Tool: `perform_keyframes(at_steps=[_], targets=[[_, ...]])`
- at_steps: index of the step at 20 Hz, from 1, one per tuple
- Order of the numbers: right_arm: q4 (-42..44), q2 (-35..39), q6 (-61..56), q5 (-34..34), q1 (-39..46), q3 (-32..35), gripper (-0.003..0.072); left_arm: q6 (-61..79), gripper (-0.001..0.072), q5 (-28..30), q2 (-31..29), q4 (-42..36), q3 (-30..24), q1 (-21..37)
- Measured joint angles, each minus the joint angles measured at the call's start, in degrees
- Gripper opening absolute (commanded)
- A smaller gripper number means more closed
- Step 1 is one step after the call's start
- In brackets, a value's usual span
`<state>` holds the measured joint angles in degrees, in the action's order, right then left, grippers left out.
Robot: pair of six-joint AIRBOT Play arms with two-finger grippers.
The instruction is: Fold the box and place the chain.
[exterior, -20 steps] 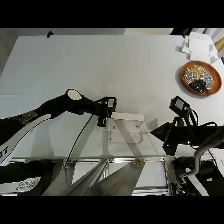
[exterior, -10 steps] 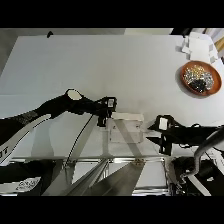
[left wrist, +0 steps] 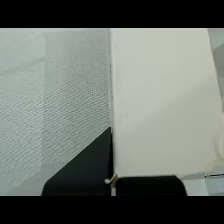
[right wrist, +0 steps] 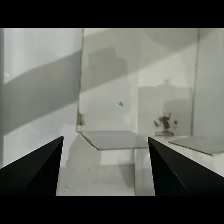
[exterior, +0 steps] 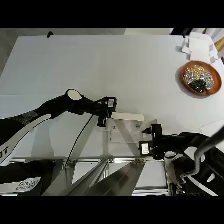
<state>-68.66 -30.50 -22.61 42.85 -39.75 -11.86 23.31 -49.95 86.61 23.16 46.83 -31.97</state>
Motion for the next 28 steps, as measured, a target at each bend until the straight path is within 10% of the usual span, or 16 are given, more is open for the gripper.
perform_keyframes(at_steps=[15, 28], targets=[[-4.76, -6.99, -4.13, -15.28, -4.48, 2.4, 0.058, -0.09, 0.0011, 0.0, 0.0, 0.0, 0.0, 0.0], [-8.94, 2.69, -12.48, -6.62, -6.21, 3.3, 0.0573, 0.0, 0.0011, 0.0, 0.0, 0.0, 0.0, -0.02]])
